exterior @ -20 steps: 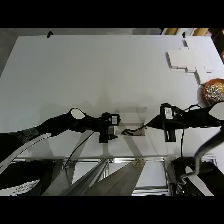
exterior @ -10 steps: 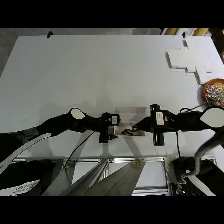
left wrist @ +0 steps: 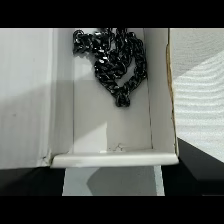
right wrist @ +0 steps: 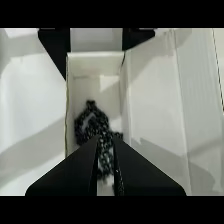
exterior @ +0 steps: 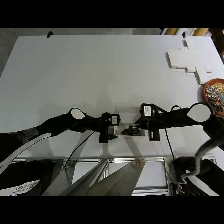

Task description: Fold the box and place the chain.

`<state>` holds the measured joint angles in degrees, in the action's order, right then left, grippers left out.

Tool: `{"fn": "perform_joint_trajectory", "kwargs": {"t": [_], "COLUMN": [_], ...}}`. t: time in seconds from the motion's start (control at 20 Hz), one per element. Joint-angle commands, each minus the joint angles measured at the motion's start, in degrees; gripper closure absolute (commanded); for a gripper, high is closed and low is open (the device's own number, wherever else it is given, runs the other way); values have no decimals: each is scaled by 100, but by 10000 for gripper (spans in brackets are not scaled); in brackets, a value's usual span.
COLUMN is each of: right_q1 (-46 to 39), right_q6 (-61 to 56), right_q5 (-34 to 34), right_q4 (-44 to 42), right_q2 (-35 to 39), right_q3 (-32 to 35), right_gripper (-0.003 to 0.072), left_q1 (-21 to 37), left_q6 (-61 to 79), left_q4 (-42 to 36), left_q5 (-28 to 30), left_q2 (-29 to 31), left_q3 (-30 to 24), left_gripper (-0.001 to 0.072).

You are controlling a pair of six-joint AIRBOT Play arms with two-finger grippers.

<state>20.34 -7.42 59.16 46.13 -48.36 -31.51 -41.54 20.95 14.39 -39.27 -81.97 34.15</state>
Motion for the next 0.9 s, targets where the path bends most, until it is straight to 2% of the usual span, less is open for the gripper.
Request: {"fn": "perform_joint_trajectory", "kwargs": {"t": [0.0,0.2,0.3,0.4,0.5,0.55,0.6,0.65,0.85], "right_q1": [4,-385,-1128,-1875,-2221,-2260,-2260,-2260,-2258], "right_q6": [-411,-632,-509,-116,238,413,503,498,507], "right_q5": [68,326,435,361,262,251,243,223,120], "right_q4": [1220,3397,3792,3585,3047,2988,3036,3067,2979], "right_q2": [219,734,728,612,291,103,-107,-306,-984], "right_q3": [-76,-87,-85,-79,-79,-79,-79,-79,-79], "right_gripper": [591,587,587,587,581,555,483,443,443], "left_q1": [0,0,0,0,0,0,0,0,0], "left_q6": [2,2,2,2,2,2,2,2,2], "left_q4": [0,0,0,0,0,0,0,0,0], "left_q5": [0,0,0,0,-2,2,0,2,0], "left_q2": [2,2,2,2,2,2,2,2,2], "left_q3": [2,2,2,2,2,2,2,2,2], "left_gripper": [540,540,540,540,540,540,540,540,540]}}
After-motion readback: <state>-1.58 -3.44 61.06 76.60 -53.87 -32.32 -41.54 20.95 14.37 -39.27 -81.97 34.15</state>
